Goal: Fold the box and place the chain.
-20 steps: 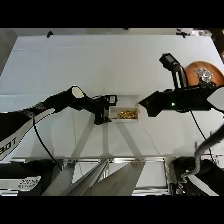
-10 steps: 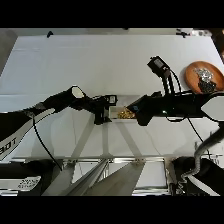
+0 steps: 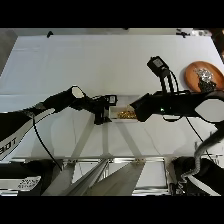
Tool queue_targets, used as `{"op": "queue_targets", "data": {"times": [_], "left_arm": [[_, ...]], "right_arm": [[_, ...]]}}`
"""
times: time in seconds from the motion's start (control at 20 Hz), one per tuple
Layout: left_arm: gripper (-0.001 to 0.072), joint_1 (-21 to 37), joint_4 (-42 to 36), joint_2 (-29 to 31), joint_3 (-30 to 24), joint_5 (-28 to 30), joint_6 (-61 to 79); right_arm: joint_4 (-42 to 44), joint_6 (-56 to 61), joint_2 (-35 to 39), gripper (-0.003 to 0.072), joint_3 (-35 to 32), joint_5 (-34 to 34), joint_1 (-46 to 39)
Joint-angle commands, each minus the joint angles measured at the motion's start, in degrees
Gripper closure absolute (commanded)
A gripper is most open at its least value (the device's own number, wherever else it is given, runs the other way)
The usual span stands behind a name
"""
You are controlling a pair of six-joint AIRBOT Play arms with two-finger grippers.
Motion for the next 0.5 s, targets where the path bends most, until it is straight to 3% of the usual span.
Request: {"op": "queue_targets", "data": {"times": [0.0, 0.15, 0.2, 0.3, 0.45], "left_arm": [[0.0295, 0.02, 0.00, 0.02, 0.00, 0.00, 0.02], [0.0295, 0.02, 0.00, 0.02, 0.00, 0.02, 0.02], [0.0295, 0.02, 0.00, 0.02, 0.00, 0.02, 0.00], [0.0295, 0.02, 0.00, 0.02, 0.00, 0.02, 0.02], [0.0295, 0.02, 0.00, 0.02, 0.02, 0.00, 0.02]], "right_arm": [[-5.75, 3.56, -4.44, 0.0676, -1.46, -0.20, 0.07], [-5.29, 3.56, -10.86, 0.0672, -1.57, -2.05, 0.07], [-5.29, 3.56, -12.44, 0.0636, -1.57, -2.05, 0.07], [-5.42, 3.43, -14.49, 0.0462, -1.57, -2.05, 0.07], [-5.79, 3.39, -14.49, 0.0458, -1.55, -3.69, 0.00]]}}
